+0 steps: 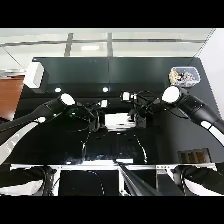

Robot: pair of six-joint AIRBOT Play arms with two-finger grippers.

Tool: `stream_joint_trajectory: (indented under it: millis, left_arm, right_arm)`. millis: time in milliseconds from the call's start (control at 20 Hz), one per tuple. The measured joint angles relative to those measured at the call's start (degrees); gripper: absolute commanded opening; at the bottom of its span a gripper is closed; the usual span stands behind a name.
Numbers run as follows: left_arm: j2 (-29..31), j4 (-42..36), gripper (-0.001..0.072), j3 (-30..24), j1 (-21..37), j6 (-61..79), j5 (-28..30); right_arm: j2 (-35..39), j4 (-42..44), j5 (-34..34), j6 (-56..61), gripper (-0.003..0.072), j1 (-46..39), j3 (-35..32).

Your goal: Fold the box and place the chain.

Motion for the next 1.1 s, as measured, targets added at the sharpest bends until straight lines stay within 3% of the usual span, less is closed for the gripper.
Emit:
stream_joint_trajectory:
  millis: [1100]
  left_arm:
    - [0.0,0.0,0.0477,0.0,0.0,-0.09,0.0]
  right_arm:
    - [0.59,-0.35,2.62,3.13,0.0244,0.0,-0.96]
